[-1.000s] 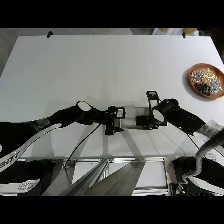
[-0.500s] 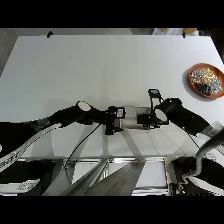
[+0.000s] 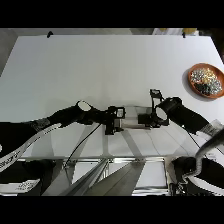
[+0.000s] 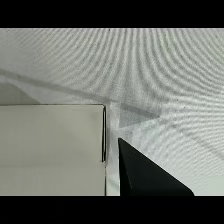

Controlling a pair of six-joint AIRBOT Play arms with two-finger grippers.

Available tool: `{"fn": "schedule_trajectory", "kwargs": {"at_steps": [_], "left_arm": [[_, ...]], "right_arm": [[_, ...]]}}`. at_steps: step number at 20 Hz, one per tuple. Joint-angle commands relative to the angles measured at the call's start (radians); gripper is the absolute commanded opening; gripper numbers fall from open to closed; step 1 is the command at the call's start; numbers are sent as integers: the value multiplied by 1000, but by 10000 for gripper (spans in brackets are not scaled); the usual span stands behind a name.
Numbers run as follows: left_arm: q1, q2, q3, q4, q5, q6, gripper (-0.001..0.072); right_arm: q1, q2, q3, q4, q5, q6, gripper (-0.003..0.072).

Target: Fold the box and place the chain.

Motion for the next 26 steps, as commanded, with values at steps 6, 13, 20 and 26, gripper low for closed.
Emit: {"fn": "schedule_trajectory", "kwargs": {"at_steps": [6,13,20,26], "left_arm": [[0,0,1,0,0,0,233],[0,0,1,0,0,0,233],[0,0,1,0,0,0,233],[0,0,1,0,0,0,233]], "right_arm": [[-1,-5,-30,59,-1,-28,18],[-1,103,-29,7,24,-241,318],[-104,452,123,-13,255,-483,367],[-467,332,498,-6,248,-680,357]]}}
